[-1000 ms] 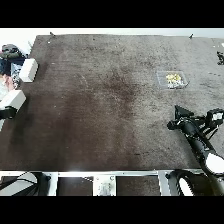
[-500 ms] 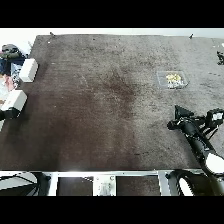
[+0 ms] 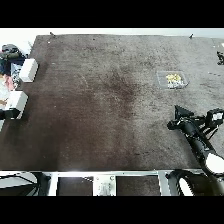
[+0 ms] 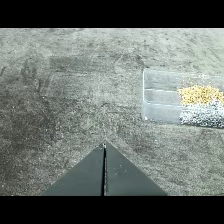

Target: Fold the box and place the chain.

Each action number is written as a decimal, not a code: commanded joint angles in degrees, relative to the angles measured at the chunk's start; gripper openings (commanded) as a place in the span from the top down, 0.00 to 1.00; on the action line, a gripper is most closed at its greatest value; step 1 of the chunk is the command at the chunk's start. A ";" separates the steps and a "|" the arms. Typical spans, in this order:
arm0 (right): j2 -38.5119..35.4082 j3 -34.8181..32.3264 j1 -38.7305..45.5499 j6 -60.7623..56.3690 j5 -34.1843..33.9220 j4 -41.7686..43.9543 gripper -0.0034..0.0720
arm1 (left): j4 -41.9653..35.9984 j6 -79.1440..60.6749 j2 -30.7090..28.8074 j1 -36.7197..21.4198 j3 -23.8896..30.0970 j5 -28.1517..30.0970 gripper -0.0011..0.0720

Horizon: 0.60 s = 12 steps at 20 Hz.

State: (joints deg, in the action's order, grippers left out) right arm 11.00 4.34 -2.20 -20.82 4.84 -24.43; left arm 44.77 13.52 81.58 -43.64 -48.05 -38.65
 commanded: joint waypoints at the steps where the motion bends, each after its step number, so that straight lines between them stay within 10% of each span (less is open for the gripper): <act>1: -0.02 -0.02 0.00 0.00 0.02 0.00 0.94 | 0.59 -0.24 -1.40 -0.04 -1.77 -4.28 0.16; 10: -0.02 -0.02 0.00 0.00 0.02 0.00 0.94 | -13.07 4.46 -16.63 -0.04 -7.54 -12.59 0.19; 12: -0.02 -0.02 0.00 0.00 0.02 0.02 0.94 | -22.82 0.87 -18.69 -0.02 -9.25 -16.55 0.74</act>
State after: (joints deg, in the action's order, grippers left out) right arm 11.00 4.34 -2.20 -20.82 4.84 -24.43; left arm 34.26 17.21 66.54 -43.64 -55.22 -50.57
